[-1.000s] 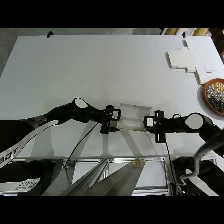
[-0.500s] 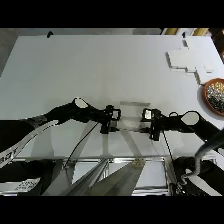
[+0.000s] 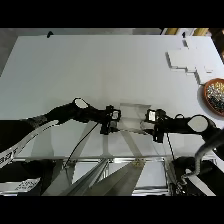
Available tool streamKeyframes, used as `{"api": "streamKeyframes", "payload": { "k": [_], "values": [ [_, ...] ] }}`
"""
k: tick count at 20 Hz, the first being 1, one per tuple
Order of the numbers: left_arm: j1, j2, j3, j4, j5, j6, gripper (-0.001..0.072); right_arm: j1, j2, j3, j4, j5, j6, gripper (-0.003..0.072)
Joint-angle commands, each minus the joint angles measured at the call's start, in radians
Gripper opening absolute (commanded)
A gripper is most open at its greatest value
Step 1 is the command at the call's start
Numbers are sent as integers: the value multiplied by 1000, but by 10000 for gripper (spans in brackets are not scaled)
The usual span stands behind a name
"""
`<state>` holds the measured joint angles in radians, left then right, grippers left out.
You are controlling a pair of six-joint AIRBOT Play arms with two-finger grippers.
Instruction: Fold the box and place the chain.
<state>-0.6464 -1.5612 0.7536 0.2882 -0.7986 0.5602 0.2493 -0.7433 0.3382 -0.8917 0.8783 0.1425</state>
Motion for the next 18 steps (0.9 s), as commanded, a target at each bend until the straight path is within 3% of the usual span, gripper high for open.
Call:
{"api": "streamKeyframes", "payload": {
  "k": [1,2,3,8,12,16,18],
  "values": [
    [0,0,0,0,2,0,30,0,145,0,-143,33,233,222],
    [0,0,0,0,2,0,30,0,177,0,-169,30,290,77],
    [0,0,0,0,2,0,30,-12,202,0,-174,20,353,25],
    [0,0,0,0,2,0,30,-272,219,0,-51,-97,711,20],
    [0,0,0,0,2,0,30,-511,182,-2,-172,15,978,20],
    [0,0,0,0,2,0,30,-526,52,-24,-171,138,1070,19],
    [0,0,0,0,2,0,30,-513,-20,-25,-124,142,1090,19]
  ]
}}
